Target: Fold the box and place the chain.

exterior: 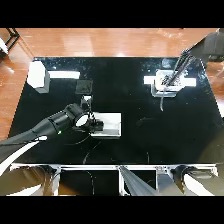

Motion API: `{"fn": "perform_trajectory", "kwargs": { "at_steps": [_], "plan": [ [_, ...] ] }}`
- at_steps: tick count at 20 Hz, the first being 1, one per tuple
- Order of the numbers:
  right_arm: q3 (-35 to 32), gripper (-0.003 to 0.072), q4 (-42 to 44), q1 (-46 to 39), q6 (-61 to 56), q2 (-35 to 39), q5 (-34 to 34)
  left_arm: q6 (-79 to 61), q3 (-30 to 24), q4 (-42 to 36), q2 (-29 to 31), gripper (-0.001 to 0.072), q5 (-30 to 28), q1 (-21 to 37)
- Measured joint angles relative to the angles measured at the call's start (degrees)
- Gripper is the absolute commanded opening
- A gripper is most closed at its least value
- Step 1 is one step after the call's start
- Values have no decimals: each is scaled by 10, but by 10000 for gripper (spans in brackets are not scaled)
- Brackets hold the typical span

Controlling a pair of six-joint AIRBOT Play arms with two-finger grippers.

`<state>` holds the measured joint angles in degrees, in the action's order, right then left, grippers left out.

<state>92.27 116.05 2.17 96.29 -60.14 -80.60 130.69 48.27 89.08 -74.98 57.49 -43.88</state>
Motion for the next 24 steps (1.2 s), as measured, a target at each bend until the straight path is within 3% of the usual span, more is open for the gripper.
{"fn": "perform_trajectory", "kwargs": {
  "at_steps": [12, 24],
  "plan": [
    [-13, 16, 28, 229, 6, 16, -36, 0, 0, 0, 0, 18, -1, 0],
    [-16, 16, 63, 317, 4, -36, 17, 0, 0, 0, 0, 18, -5, 0]
  ]
}}
